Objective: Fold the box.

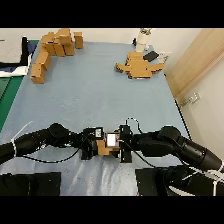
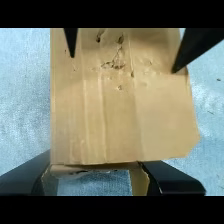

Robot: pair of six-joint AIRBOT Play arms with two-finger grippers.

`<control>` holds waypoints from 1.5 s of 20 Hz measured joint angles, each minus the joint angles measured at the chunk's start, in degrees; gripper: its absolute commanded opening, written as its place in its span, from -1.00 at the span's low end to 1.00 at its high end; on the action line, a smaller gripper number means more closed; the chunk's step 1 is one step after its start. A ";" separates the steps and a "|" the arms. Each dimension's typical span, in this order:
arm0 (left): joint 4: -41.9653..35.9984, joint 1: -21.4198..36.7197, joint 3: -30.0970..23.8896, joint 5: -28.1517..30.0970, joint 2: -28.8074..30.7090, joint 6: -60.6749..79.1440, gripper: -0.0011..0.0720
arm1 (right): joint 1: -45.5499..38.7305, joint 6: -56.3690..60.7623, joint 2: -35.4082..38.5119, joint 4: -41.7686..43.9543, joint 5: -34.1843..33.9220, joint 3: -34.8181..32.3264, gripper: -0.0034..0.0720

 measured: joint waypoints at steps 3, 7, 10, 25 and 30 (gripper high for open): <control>0.02 0.00 0.02 0.00 0.00 0.00 0.39 | 1.68 -0.68 0.02 -3.06 1.16 -0.24 0.59; 0.00 0.00 0.00 0.00 0.00 0.00 0.39 | 2.82 -1.11 0.04 -5.01 2.49 -1.77 0.59; 0.02 0.00 0.00 0.00 0.00 0.00 0.39 | 3.10 -1.25 0.26 -5.35 3.02 -2.62 0.59; 0.00 0.00 0.00 0.04 0.00 -0.04 0.39 | 3.32 -1.70 -1.14 -8.31 6.23 -4.42 0.20; -0.02 0.00 0.02 0.11 0.00 -0.09 0.39 | 3.65 -1.73 0.11 -9.18 6.54 -4.46 0.15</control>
